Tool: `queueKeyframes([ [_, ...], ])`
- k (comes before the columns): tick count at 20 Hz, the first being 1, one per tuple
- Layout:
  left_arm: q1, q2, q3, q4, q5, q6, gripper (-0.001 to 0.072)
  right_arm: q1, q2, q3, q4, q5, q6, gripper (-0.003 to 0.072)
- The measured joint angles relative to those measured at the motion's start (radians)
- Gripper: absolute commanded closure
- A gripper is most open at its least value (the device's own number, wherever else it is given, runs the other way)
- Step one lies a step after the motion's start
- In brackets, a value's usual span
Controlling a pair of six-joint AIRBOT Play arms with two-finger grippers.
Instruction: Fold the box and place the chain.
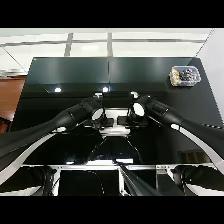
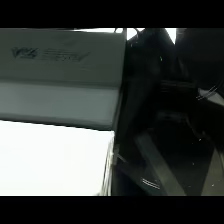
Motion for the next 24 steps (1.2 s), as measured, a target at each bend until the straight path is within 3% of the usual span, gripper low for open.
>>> queueKeyframes([
  [5, 0.0, 0.0, 0.0, 0.0, 0.0, 0.0, 0.068, 0.015, -0.004, 0.002, -0.013, 0.003, 0.015, 0.0668],
  [7, 0.0, 0.0, 0.0, 0.0, 0.002, -0.001, 0.068, 0.018, -0.007, 0.001, -0.01, -0.002, 0.018, 0.0332],
  [8, 0.0, 0.0, 0.0, 0.0, 0.009, -0.001, 0.068, 0.019, -0.006, 0.002, -0.004, 0.004, 0.018, 0.0291],
  [18, 0.0, 0.0, 0.0, 0.0, 0.003, -0.001, 0.068, 0.02, 0.017, 0.07, -0.056, 0.114, -0.087, 0.0292],
  [22, 0.0, 0.0, 0.0, 0.0, -0.001, -0.001, 0.068, 0.018, 0.126, 0.117, -0.087, 0.148, -0.174, 0.0292],
  [24, 0.0, 0.0, 0.0, 0.0, -0.001, -0.001, 0.068, 0.006, 0.224, 0.133, -0.19, 0.135, -0.197, 0.0293],
])
